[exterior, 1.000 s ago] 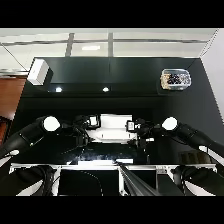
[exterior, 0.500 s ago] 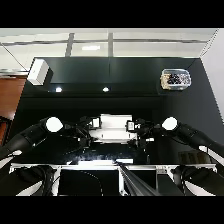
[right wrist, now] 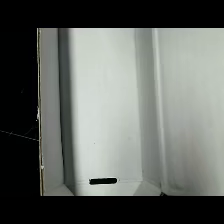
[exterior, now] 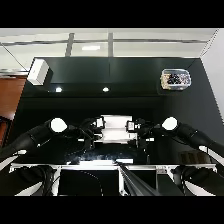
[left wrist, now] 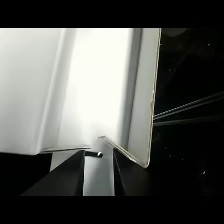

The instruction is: Fold the box and place the chain.

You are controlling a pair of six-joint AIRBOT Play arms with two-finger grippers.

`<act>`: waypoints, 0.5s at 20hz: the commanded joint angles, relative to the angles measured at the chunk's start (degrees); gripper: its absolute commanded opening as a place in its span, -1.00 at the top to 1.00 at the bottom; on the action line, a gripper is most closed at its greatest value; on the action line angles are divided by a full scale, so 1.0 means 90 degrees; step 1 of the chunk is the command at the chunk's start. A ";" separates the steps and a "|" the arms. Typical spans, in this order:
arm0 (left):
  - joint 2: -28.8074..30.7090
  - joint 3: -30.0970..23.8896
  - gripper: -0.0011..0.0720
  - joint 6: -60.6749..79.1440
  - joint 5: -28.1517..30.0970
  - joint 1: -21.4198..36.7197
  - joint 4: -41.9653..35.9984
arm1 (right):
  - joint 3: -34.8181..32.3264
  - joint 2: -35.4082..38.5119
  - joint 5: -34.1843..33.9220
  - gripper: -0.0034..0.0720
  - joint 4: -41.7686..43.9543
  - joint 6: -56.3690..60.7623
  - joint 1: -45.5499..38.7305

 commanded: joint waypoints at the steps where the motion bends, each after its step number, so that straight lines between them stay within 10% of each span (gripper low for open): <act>1: -0.0250 -0.0002 0.40 0.0151 0.0002 -0.0090 -0.0602 | 0.0002 0.0000 -0.0002 -0.36 0.0010 0.0012 0.0005; 6: -0.0265 -0.0002 0.55 0.0296 0.0092 -0.0085 -0.0636 | 0.0000 -0.0002 -0.0005 -0.36 0.0010 0.0015 0.0005; 10: -0.0265 -0.0002 -0.04 0.0304 0.0095 -0.0085 -0.0651 | 0.0002 0.0000 -0.0002 -0.36 0.0010 0.0012 0.0005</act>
